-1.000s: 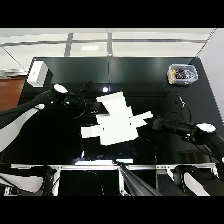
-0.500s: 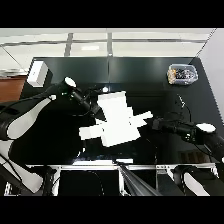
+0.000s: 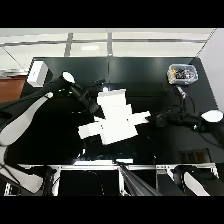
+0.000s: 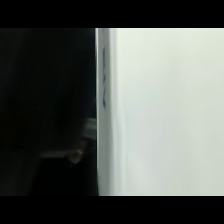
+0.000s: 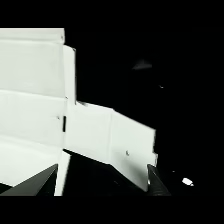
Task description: Fold the box and place the chain.
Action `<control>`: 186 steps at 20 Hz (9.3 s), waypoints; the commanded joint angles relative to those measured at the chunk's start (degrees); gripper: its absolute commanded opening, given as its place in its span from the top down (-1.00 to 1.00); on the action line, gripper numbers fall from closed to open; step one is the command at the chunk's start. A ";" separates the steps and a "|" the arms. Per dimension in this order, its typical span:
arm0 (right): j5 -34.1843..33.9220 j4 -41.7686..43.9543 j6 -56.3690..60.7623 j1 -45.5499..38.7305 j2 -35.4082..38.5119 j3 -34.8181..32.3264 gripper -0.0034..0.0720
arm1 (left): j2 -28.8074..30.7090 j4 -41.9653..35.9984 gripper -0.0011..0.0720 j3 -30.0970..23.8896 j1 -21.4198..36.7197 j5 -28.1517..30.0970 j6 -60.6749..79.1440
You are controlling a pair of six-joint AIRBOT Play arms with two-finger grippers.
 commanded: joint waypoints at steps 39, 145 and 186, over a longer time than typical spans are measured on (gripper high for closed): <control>-6.91 -14.21 -37.88 27.76 -4.70 -3.56 -0.78 | 14.36 0.83 0.90 -22.75 -11.10 39.69 46.29; -11.37 -5.70 -41.48 26.73 -19.82 5.20 -0.78 | 14.34 0.81 0.90 -22.75 -11.13 39.41 46.27; -12.39 -6.73 -41.57 26.64 -19.82 5.20 0.31 | 15.39 0.81 0.42 -21.99 -11.06 37.33 46.18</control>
